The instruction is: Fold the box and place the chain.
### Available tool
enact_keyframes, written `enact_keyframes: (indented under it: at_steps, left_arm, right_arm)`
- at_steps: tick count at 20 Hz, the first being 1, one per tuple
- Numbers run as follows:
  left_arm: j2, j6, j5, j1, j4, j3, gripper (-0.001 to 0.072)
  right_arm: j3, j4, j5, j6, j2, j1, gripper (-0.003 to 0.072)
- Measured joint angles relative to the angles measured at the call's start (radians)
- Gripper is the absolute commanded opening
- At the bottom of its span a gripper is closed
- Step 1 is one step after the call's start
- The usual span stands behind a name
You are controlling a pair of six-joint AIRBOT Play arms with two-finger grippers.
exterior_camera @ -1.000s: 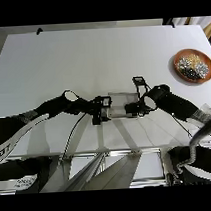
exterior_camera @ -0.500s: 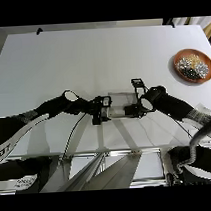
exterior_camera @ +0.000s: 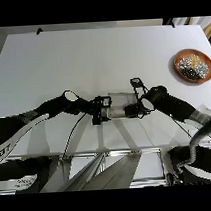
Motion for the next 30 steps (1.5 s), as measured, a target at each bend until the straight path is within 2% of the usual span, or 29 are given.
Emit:
enact_keyframes:
  at_steps: [3, 6, 8, 11, 15, 19, 25, 30]
  left_arm:
    - [0.0, 0.0, 0.0, 0.0, 0.0, 0.0, 0.0256]
    - [0.0, -0.001, 0.0, 0.0, 0.0, 0.0, 0.0256]
    - [0.0, -0.001, 0.0, 0.0, 0.0, 0.0, 0.0256]
    - [0.0, -0.001, 0.0, 0.0, 0.0, 0.0, 0.0256]
    - [0.0, -0.001, 0.0, 0.0, 0.0, 0.0, 0.0256]
    - [0.0, -0.001, 0.0, 0.0, 0.0, 0.0, 0.0256]
    - [0.0, -0.002, 0.0, 0.0, 0.0, 0.0, 0.0256]
    - [0.0, -0.002, 0.0, 0.0, -0.001, 0.0, 0.0256]
  right_arm:
    - [0.001, -0.039, 0.019, -0.075, 0.106, -0.011, 0.0411]
    - [0.028, -0.103, 0.054, -0.132, 0.238, -0.082, 0.0385]
    - [0.072, -0.138, 0.06, -0.183, 0.294, -0.185, 0.0369]
    - [0.153, -0.162, 0.027, -0.294, 0.301, -0.405, 0.0334]
    - [0.267, -0.155, -0.049, -0.422, 0.164, -0.723, 0.0219]
    - [0.426, -0.107, -0.054, -0.488, -0.082, -0.943, 0.022]
    - [0.602, 0.0, -0.034, -0.521, -0.389, -1.033, 0.0219]
    - [0.634, 0.031, -0.057, -0.517, -0.504, -1.046, 0.0219]
